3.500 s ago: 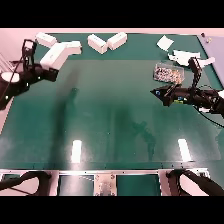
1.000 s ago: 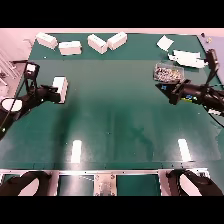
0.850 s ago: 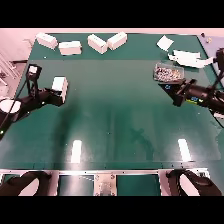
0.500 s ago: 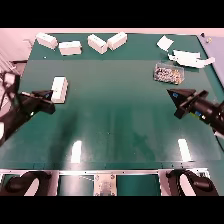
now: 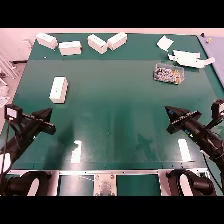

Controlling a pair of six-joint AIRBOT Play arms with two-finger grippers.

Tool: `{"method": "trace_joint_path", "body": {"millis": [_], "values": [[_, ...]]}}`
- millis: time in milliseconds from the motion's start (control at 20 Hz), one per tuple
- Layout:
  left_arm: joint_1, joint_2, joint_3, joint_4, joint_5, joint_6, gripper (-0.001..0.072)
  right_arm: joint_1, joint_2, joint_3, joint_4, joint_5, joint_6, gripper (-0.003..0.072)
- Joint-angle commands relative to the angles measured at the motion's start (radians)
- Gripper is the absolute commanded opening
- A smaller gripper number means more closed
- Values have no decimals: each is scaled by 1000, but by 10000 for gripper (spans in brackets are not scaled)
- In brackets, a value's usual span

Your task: Fold the box and place the chain.

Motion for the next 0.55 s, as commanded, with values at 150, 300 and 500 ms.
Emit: {"method": "trace_joint_path", "body": {"millis": [150,300,500], "values": [[0,18,-26,0,-9,-5,21,0,11,-27,0,-7,0,8],[0,18,-26,0,-10,-5,21,0,11,-27,0,-7,0,9],[0,18,-26,0,-10,-5,21,0,11,-27,0,-7,0,8]]}}
